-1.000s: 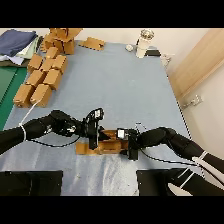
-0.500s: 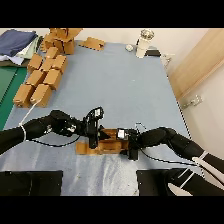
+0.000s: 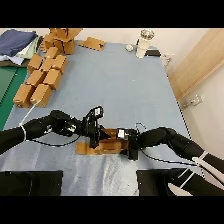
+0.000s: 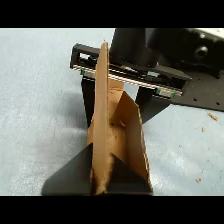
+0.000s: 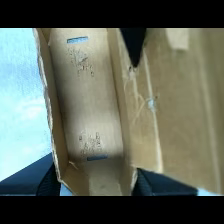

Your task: Fold the box.

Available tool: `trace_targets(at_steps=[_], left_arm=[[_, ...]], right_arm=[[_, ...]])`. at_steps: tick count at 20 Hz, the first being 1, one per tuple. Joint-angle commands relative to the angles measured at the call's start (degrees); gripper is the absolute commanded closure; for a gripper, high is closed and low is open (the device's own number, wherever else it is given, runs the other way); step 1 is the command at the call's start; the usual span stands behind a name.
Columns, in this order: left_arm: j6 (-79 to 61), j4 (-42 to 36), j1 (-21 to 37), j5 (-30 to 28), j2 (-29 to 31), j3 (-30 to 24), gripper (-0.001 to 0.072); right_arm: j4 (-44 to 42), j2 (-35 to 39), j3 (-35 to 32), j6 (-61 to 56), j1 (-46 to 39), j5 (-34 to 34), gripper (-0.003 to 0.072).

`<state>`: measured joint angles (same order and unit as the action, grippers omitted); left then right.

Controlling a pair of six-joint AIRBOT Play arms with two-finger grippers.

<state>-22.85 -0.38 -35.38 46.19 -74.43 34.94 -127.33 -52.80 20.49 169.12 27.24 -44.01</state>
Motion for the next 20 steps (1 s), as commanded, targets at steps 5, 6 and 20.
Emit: trace_targets(at_steps=[5,6,20], left_arm=[[7.1,2.99,0.13,-3.65,2.4,0.07,0.0329],[10.56,6.43,0.13,-5.11,3.89,0.07,0.0329],[91.78,45.77,-2.14,16.02,21.84,-1.64,0.0698]], right_arm=[[0.02,0.02,0.02,0.02,0.04,-0.02,0.0202],[0.02,0.02,0.02,0.0,0.04,-0.02,0.0202],[0.02,0.02,0.02,0.0,0.02,0.02,0.0202]])
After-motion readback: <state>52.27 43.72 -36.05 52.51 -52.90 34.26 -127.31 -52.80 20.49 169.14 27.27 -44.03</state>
